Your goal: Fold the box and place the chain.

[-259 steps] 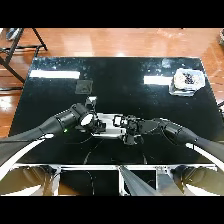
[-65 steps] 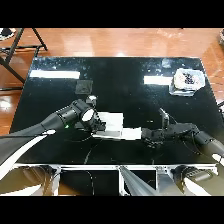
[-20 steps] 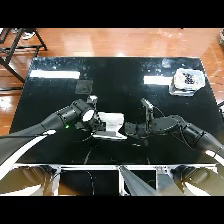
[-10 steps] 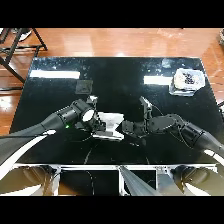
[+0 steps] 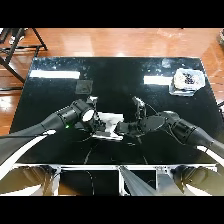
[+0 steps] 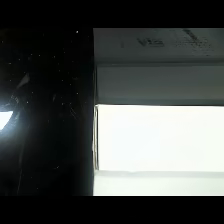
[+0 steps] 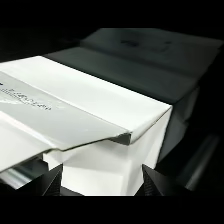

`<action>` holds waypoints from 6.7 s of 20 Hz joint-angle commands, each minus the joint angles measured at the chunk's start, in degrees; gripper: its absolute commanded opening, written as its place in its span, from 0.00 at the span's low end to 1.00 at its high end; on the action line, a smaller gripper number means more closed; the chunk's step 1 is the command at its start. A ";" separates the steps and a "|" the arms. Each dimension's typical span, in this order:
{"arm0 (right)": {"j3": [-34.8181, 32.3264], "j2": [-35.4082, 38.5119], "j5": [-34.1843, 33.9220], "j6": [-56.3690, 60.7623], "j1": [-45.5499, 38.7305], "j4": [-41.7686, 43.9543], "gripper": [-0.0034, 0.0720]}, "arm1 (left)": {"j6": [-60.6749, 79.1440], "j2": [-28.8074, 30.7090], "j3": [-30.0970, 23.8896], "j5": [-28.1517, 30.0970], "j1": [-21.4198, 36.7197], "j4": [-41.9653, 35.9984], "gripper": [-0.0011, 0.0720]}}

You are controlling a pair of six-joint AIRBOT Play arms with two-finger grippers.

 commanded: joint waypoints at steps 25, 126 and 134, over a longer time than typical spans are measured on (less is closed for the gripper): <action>9.57 -8.63 -6.40 21.07 7.04 -25.70 0.49 | -0.02 0.00 0.02 -0.04 0.00 -0.02 0.04; 18.21 1.66 -26.75 22.53 11.41 -37.75 0.69 | 0.02 0.00 0.02 1.33 0.07 -0.22 0.04; 18.18 18.45 -39.15 21.53 3.78 -53.24 0.69 | 0.00 0.00 0.02 1.25 0.04 -0.31 0.04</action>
